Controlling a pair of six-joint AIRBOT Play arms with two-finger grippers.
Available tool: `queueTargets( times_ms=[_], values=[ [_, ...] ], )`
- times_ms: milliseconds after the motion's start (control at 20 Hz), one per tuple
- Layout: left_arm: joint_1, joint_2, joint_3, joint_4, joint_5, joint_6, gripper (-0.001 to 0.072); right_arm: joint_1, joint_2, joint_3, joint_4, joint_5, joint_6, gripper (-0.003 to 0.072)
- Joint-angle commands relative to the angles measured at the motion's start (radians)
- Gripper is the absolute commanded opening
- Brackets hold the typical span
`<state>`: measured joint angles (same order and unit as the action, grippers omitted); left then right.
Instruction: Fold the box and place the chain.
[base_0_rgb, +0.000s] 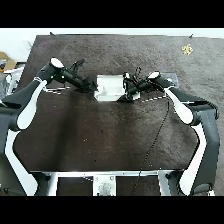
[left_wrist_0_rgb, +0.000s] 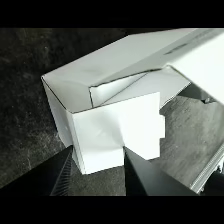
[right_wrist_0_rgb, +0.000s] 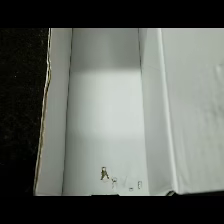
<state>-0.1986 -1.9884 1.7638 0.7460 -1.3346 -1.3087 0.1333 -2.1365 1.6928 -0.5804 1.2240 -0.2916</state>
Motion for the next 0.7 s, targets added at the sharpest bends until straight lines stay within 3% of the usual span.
queueTargets(
  times_ms=[0,500,650],
  values=[
    [-0.034,0.001,0.046,0.107,0.011,-0.109,0.0344,0.0,-0.001,0.0,0.0,0.0,0.0,0.0318],
    [-0.087,0.001,0.047,0.127,0.084,-0.185,0.0344,0.0,-0.001,0.0,0.0,0.0,0.0,0.0318],
    [-0.108,0.001,0.068,0.211,0.089,-0.241,0.0344,0.0,-0.001,0.0,0.0,0.0,0.0,0.0318]
  ],
)
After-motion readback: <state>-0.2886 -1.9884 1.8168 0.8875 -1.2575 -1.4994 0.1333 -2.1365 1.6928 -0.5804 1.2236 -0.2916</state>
